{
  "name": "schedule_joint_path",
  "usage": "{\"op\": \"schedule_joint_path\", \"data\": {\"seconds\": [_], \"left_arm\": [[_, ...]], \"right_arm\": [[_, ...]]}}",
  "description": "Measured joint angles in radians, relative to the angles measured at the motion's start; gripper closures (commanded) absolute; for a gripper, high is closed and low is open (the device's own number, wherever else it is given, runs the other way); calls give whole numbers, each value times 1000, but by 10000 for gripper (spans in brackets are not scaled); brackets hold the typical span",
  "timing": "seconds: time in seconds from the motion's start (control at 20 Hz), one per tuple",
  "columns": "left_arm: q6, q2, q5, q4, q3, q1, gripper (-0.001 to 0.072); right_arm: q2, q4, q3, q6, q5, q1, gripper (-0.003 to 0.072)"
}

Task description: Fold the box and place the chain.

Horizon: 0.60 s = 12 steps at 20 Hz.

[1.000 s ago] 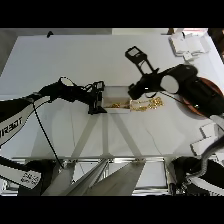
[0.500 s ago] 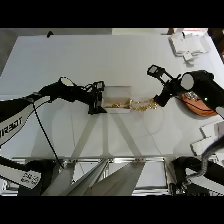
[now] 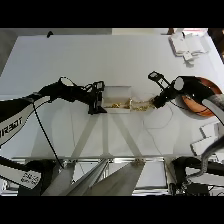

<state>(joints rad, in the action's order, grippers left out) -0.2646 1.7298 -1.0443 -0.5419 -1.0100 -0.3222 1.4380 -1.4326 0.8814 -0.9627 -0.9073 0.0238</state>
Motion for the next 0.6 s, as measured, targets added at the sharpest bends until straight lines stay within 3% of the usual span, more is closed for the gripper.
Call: {"op": "schedule_joint_path", "data": {"seconds": [0.25,0.6], "left_arm": [[0,0,0,0,0,0,390],[0,0,0,0,0,0,390]], "right_arm": [[-19,22,-4,-5,-42,-7,677],[-171,20,-2,-19,-54,-113,678]]}}
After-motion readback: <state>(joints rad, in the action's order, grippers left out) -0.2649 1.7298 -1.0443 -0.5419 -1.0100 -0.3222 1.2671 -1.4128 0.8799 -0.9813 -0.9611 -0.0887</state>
